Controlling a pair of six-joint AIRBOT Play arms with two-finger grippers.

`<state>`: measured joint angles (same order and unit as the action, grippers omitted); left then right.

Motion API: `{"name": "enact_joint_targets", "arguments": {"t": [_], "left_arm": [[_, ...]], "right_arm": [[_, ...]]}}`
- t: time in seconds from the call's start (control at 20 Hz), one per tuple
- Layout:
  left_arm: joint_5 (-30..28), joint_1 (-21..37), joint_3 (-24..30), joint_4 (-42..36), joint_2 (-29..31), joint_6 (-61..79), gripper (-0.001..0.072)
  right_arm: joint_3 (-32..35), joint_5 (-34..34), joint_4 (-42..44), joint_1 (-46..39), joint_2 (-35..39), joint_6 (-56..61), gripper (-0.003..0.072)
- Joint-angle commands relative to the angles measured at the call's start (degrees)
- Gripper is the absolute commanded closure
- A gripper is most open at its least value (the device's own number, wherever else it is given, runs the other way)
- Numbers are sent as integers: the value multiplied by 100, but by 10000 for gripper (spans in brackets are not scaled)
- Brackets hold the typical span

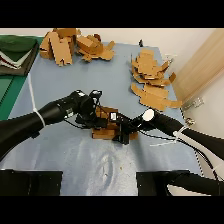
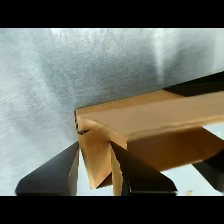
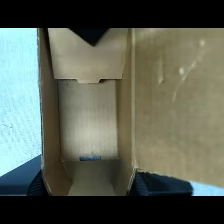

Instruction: Fold the box.

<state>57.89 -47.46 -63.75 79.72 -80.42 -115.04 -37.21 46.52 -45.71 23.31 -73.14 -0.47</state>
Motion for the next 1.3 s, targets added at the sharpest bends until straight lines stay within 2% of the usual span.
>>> {"name": "enact_joint_targets", "arguments": {"t": [0.0, 0.4, 0.75, 0.85, 0.9, 0.95, 1.0, 1.05, 1.25], "left_arm": [[459, -369, -308, 848, -289, -662, 400], [407, -767, -433, 946, -678, -968, 400], [409, -866, -476, 1276, -892, -1377, 412], [367, -892, -481, 1311, -951, -1449, 498], [295, -896, -481, 1311, -955, -1453, 499], [188, -901, -481, 1311, -955, -1488, 544], [92, -911, -481, 1309, -955, -1486, 550], [61, -918, -481, 1307, -955, -1473, 694], [74, -973, -481, 1303, -955, -1467, 696]], "right_arm": [[2, 0, 4, 4, -4, -2, 170], [2, 2, 7, 4, -4, -2, 170], [2, 0, 4, 4, -4, -2, 170], [2, 2, 4, 4, -4, -2, 170], [2, 2, 4, 4, -4, -2, 170], [2, 0, 7, 4, -4, -2, 170], [2, 2, 4, 2, -4, 0, 170], [2, 2, 7, 4, -4, -2, 170], [2, 2, 4, 4, -4, -2, 170]]}}
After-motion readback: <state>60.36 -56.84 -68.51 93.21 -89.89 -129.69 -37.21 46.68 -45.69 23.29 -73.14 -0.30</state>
